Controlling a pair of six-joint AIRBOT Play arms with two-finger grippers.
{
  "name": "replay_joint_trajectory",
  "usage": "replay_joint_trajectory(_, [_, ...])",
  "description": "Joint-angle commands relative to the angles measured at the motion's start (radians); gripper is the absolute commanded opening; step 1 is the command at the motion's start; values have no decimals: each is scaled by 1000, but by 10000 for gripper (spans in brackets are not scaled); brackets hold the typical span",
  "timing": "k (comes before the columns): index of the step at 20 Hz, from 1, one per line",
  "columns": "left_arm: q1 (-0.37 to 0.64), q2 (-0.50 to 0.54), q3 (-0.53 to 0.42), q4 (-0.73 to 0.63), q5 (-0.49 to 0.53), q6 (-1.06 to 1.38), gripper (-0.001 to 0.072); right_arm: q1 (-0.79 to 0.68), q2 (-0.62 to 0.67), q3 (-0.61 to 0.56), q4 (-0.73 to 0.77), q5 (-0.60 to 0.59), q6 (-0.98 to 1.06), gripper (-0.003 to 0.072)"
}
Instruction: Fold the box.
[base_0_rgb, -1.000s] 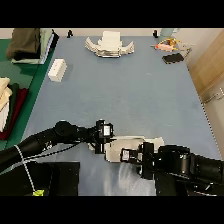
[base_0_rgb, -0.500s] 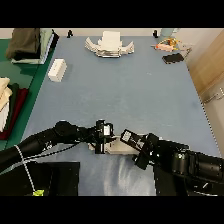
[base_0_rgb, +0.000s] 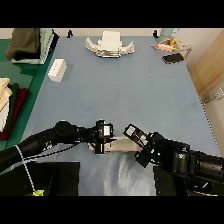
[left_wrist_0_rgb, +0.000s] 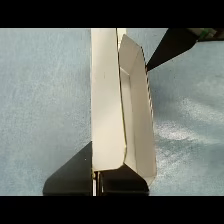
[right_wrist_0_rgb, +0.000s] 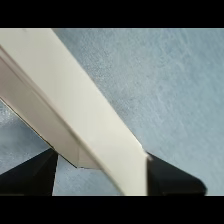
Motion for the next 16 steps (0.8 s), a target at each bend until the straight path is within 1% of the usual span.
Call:
replay_joint_trajectory(1, [1,0,0,-1,5,0,13,0,0,1,-9,23,3,673])
replay_joint_trajectory(3, [1,0,0,-1,5,0,12,-2,25,-3,-23,18,0,673])
replay_joint_trajectory(5, [1,0,0,-1,5,0,13,-2,86,-22,-42,-9,-33,673])
replay_joint_trajectory(8, [1,0,0,-1,5,0,12,-5,183,-76,-45,-53,-102,673])
replay_joint_trajectory(11, [1,0,0,-1,5,0,13,-47,253,-133,-13,-124,-200,673])
replay_joint_trajectory(14, [1,0,0,-1,5,0,12,-131,259,-144,74,-179,-365,673])
replay_joint_trajectory(16, [1,0,0,-1,5,0,13,-222,255,-144,204,-213,-543,673])
